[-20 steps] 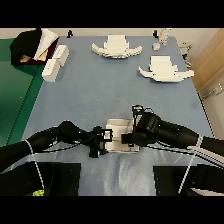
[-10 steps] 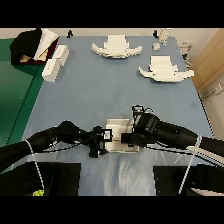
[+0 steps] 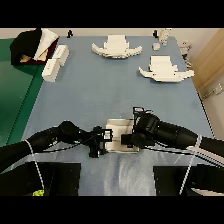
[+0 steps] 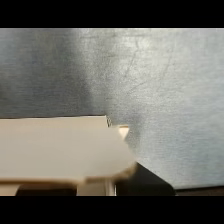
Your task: Fold the box.
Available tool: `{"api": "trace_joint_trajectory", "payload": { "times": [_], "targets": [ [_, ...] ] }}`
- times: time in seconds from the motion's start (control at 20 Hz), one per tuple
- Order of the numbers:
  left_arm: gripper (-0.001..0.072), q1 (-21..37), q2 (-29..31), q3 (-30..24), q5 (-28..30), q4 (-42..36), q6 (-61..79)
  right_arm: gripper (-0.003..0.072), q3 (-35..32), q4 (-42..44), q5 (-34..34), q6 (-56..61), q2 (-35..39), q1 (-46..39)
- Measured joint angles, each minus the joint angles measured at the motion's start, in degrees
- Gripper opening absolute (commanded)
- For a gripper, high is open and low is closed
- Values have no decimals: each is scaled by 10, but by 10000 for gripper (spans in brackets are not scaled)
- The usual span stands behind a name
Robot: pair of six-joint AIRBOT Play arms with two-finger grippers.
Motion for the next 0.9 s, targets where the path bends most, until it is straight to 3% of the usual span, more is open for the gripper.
{"api": "trace_joint_trajectory", "payload": {
  "times": [0.65, 0.9],
  "targets": [
    [453, 0, 0, 0, 0, 0, 0, 319, 8, 7, -19, 7, 13, -13],
    [453, 0, 0, 0, 0, 0, 0, 319, 35, -14, -68, 4, 55, -16]
  ]
}}
